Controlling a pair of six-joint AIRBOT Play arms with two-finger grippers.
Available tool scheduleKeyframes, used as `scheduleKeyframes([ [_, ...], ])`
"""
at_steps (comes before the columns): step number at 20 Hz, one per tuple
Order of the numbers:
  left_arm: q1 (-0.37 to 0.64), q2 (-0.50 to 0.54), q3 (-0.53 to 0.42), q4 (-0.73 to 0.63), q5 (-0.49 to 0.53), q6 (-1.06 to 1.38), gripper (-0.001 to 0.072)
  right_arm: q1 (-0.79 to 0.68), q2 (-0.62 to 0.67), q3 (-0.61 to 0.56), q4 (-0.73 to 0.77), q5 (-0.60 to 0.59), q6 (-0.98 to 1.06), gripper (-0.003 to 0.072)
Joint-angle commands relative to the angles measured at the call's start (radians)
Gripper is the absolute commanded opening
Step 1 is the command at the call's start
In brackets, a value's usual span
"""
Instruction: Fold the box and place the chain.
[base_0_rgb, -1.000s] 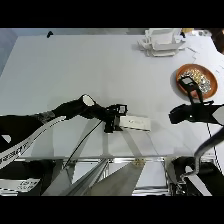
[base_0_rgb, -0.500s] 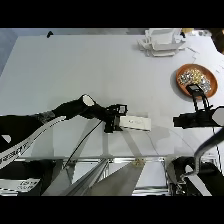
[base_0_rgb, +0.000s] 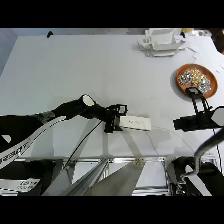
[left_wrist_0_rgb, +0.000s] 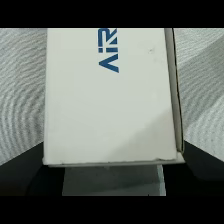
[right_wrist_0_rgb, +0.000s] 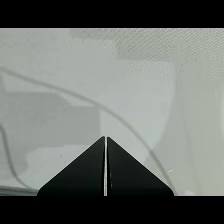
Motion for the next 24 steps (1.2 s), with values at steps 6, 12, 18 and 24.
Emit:
scheduleKeyframes([
  [6,0.000,0.000,0.001,-0.025,-0.001,0.000,0.0010,0.001,-0.001,0.000,0.001,0.003,0.001,0.0019],
  [12,0.005,0.013,0.001,-0.024,-0.019,-0.002,0.0002,0.001,-0.001,0.000,0.001,0.003,0.001,0.0019],
  [18,0.084,0.271,0.001,0.129,0.039,-0.251,0.0002,0.001,-0.001,0.000,0.001,0.003,0.001,0.0019],
  [24,0.219,0.570,0.001,0.558,0.069,-0.999,0.0001,0.001,-0.001,0.000,0.001,0.003,0.001,0.0019],
])
